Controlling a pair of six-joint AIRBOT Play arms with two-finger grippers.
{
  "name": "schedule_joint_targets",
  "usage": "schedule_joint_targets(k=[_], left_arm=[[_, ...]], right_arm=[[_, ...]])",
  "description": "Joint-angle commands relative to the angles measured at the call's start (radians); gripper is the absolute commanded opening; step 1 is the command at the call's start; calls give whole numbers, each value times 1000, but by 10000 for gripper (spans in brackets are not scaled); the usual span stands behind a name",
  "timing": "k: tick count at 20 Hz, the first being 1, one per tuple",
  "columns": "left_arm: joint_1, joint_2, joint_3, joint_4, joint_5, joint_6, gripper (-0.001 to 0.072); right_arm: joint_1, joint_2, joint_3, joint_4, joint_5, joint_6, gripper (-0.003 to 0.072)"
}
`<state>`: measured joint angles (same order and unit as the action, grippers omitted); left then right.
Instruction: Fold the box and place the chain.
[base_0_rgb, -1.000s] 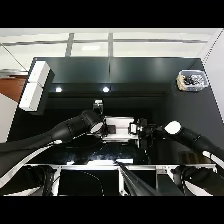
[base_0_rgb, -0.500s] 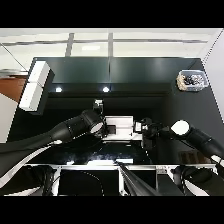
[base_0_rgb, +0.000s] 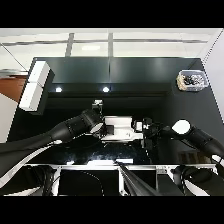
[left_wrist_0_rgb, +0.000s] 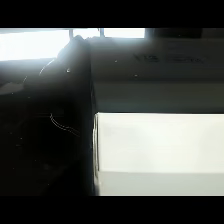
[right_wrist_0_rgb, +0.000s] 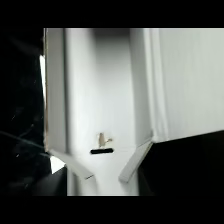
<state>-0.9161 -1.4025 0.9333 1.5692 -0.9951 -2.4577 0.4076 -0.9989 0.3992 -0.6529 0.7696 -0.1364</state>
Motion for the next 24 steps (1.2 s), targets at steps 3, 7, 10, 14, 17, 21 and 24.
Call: schedule_joint_targets(k=[3, 7, 10, 14, 17, 21, 24], left_arm=[[0, 0, 0, 2, 10, 0, 32], [0, 0, 0, 0, 19, 0, 31], [0, 0, 0, 1, 19, 0, 32], [0, 0, 0, 1, 18, 0, 31], [0, 0, 0, 1, 18, 0, 31], [0, 0, 0, 0, 18, 0, 31], [0, 0, 0, 0, 18, 0, 31]], right_arm=[[0, -16, 1, 103, 8, -27, 301], [35, -29, 1, 103, 7, -2, 301], [100, -45, 1, 130, -69, 6, 301], [125, -51, 1, 148, -142, 6, 134], [125, -51, 1, 144, -142, 7, 151], [125, -51, 1, 144, -144, 10, 332], [125, -51, 1, 144, -147, 10, 445]])
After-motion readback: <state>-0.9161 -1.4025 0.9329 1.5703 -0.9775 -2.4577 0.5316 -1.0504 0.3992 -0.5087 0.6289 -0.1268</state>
